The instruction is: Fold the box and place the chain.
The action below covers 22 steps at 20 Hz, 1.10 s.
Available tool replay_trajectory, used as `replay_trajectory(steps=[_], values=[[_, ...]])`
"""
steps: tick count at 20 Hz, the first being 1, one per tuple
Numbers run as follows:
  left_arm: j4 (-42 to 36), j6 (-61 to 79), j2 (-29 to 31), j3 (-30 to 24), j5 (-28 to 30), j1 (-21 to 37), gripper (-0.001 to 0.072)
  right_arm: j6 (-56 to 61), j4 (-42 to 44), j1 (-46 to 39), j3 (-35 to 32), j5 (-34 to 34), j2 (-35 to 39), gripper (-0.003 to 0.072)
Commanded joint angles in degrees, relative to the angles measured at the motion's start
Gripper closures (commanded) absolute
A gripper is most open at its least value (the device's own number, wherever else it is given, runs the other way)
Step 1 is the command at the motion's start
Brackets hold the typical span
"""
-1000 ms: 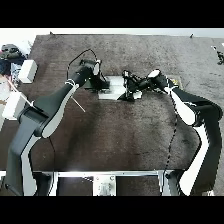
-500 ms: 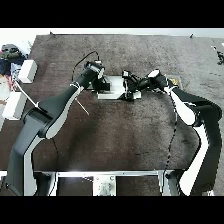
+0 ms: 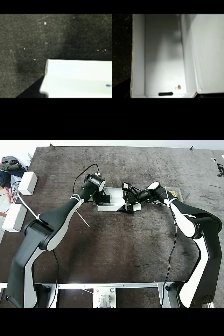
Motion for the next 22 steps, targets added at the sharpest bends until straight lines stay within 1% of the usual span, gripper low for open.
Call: replay_trajectory(steps=[1,2,4,5,6,7,12,16,17,18,19,22], values=[[-0.3,2.0,0.2,0.0,-0.4,0.0,0.0578,0.0,-0.1,0.0,0.0,0.0,0.0,0.0232],[-0.3,3.0,0.4,0.0,-0.4,0.0,0.0565,0.0,-0.1,0.0,0.0,0.0,0.0,0.0232],[-0.3,3.4,1.1,0.0,-0.5,0.0,0.0563,0.0,-0.1,0.0,0.0,0.0,0.0,0.0232],[-0.3,3.6,1.5,0.0,-0.6,0.0,0.0513,0.0,-0.1,0.0,0.0,0.0,0.0,0.0232],[-0.4,5.2,1.6,0.0,-0.5,0.0,0.0434,0.0,-0.1,0.0,0.0,0.0,0.0,0.0232],[-0.9,6.5,1.6,0.1,-0.7,0.0,0.0395,0.0,-0.1,0.0,0.0,0.0,0.0,0.0232],[-3.8,8.9,1.9,1.4,-2.8,0.1,0.0393,0.0,-0.1,0.0,0.0,0.0,0.0,0.0232],[-3.4,9.5,4.1,1.5,-2.8,0.2,0.0393,0.0,-0.1,0.0,0.0,0.0,0.0,0.0232],[-3.2,10.2,4.7,1.5,-3.0,0.3,0.038,0.0,-0.1,0.0,0.0,0.0,0.0,0.0232],[-3.2,13.1,5.4,1.5,-3.4,0.5,0.0194,0.0,-0.1,0.0,0.0,0.0,0.0,0.0232],[-3.3,15.4,6.2,1.6,-3.8,0.9,0.0141,0.0,-0.1,0.0,0.0,0.0,0.0,0.0232],[-3.7,20.7,8.7,1.6,-3.6,2.0,0.0141,0.0,-0.1,0.0,0.0,0.0,0.0,0.0232]])
